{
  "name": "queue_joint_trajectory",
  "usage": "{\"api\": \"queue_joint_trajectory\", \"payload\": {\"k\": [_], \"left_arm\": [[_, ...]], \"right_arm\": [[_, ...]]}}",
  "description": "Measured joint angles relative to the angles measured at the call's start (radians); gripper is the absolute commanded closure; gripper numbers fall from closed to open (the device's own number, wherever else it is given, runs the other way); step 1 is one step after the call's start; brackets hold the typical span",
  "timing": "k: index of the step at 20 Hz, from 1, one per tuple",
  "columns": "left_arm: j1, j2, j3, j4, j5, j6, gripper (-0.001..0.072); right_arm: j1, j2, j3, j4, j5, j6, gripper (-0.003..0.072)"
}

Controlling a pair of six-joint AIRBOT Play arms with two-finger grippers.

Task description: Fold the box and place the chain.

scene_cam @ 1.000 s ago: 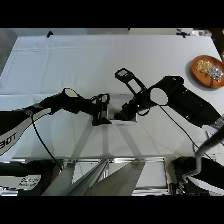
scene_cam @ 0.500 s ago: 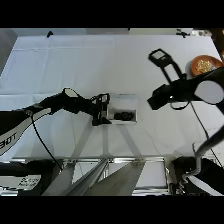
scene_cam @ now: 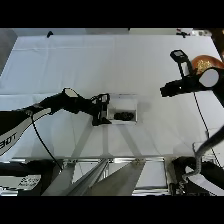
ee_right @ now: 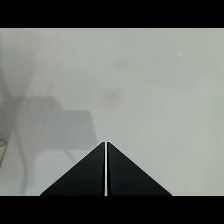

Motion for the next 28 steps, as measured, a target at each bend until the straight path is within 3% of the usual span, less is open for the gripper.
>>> {"api": "queue_joint_trajectory", "payload": {"k": [3,7,10,16,17,18,22,28], "left_arm": [[0.000,0.000,0.000,0.000,0.000,0.000,0.0365],[0.000,0.000,0.000,0.000,0.000,0.000,0.0365],[0.000,0.000,0.000,0.000,0.000,0.000,0.0365],[0.000,0.000,0.000,0.000,0.000,0.000,0.0365],[0.000,0.000,0.000,0.000,0.000,0.000,0.0365],[0.000,0.000,0.000,0.000,0.000,0.000,0.0365],[0.000,0.000,0.000,0.000,0.000,0.000,0.0365],[0.000,0.000,0.000,0.000,0.000,0.000,0.0365]], "right_arm": [[-0.071,-0.117,-0.004,0.271,-0.061,-0.171,0.0591],[-0.123,-0.242,-0.005,0.615,-0.017,-0.393,0.0591],[-0.117,-0.317,-0.005,0.730,0.023,-0.464,0.0591],[-0.001,-0.399,-0.005,0.800,0.180,-0.608,0.0577],[0.012,-0.402,-0.005,0.801,0.193,-0.624,0.0544],[0.021,-0.403,-0.005,0.804,0.202,-0.637,0.0463],[0.031,-0.382,-0.005,0.811,0.262,-0.678,0.0409],[0.057,-0.298,-0.005,0.770,0.340,-0.760,0.0409]]}}
